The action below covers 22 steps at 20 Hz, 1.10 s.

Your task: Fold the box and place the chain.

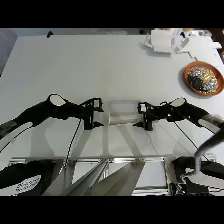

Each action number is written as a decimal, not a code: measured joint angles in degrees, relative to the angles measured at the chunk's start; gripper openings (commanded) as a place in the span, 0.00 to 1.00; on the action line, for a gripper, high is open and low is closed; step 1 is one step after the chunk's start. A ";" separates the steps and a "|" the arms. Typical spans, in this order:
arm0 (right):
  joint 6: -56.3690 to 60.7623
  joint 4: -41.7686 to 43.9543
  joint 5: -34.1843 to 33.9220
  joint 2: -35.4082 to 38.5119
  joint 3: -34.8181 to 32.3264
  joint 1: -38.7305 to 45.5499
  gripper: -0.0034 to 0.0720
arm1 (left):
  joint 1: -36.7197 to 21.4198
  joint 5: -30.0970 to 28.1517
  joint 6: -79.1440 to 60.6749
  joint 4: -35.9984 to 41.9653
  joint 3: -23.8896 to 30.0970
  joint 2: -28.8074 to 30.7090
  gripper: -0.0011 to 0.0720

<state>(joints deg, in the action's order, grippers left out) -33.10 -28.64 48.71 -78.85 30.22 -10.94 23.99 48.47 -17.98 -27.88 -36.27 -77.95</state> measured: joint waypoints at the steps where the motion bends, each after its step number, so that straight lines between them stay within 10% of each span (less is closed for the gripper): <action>1: 0.00 0.00 0.00 0.00 0.00 0.00 0.52 | -0.02 -0.68 -1.95 1.36 0.00 -1.07 0.98; 22: 0.02 0.00 0.02 0.00 0.00 0.00 0.52 | 5.25 -4.44 -11.82 8.26 -0.35 -3.76 0.98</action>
<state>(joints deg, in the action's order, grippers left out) -33.08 -28.64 48.73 -78.85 30.22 -10.94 29.23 44.03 -29.80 -19.62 -36.62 -81.71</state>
